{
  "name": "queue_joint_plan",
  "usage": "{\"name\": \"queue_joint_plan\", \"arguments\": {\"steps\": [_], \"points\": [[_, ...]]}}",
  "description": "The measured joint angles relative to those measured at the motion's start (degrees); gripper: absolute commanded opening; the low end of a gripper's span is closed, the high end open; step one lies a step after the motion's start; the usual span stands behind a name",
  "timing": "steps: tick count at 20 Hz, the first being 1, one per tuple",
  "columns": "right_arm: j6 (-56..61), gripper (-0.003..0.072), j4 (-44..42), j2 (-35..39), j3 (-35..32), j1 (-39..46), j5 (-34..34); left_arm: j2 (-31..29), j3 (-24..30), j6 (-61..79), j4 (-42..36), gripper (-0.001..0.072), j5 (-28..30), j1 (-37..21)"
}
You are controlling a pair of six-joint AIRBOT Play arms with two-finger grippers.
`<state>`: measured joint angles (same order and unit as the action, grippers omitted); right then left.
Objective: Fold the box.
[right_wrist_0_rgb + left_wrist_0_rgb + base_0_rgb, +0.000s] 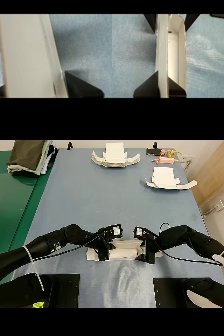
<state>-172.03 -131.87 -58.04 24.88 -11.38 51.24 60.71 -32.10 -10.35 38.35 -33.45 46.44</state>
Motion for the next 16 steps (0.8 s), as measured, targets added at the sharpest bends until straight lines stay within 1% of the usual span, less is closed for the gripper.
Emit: {"name": "queue_joint_plan", "arguments": {"steps": [3, 4, 11, 16], "points": [[-0.09, 0.0705, -0.02, -0.07, 0.0, -0.07, 0.24, 0.0, 0.0, 0.0, 0.0, 0.0014, 0.0, 0.0], [-0.09, 0.0652, 0.02, -0.02, 0.0, -0.09, 0.26, 0.0, 0.0, 0.02, -0.02, 0.0014, 0.0, 0.0], [-0.11, 0.0667, 1.09, 2.84, -0.72, -0.44, 1.66, 0.0, 0.0, 0.02, 0.0, 0.0014, 0.0, 0.0], [-0.11, 0.0667, 1.66, 2.71, -1.73, -1.79, -0.94, 0.0, 0.0, 0.0, 0.0, 0.0014, 0.0, 0.0]]}}
